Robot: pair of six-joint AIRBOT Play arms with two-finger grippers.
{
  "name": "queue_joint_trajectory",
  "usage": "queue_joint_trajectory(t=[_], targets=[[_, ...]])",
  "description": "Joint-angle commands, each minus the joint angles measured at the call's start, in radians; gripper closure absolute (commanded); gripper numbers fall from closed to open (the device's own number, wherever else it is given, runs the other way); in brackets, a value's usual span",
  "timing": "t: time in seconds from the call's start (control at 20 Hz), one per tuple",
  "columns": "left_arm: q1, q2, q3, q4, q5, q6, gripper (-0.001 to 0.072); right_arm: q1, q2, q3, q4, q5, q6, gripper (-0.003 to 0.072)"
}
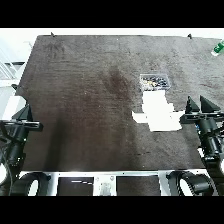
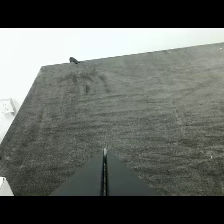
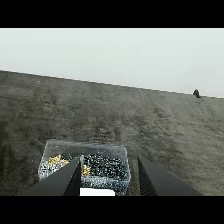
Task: Fold the box and place the chain.
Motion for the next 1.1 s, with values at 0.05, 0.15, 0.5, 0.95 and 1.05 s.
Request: queue_joint_trajectory(t=[0.05, 0.15, 0.5, 0.95, 1.05], targets=[[0.000, 0.000, 0.000, 0.000, 0.000, 0.000, 0.0687, 0.001, -0.001, 0.000, 0.000, 0.000, 0.000, 0.0271], [0.000, 0.000, 0.000, 0.000, 0.000, 0.000, 0.0687, 0.001, -0.001, 0.000, 0.000, 0.000, 0.000, 0.0272], [0.000, 0.000, 0.000, 0.000, 0.000, 0.000, 0.0687, -0.025, -0.063, 0.089, 0.002, -0.040, 0.049, 0.0279], [0.000, 0.000, 0.000, 0.000, 0.000, 0.000, 0.0687, -0.622, -0.905, 0.498, -0.086, 0.758, 0.537, 0.0250], [0.000, 0.000, 0.000, 0.000, 0.000, 0.000, 0.0687, -0.760, -1.071, 0.655, -0.391, 1.069, 0.753, 0.0249]])
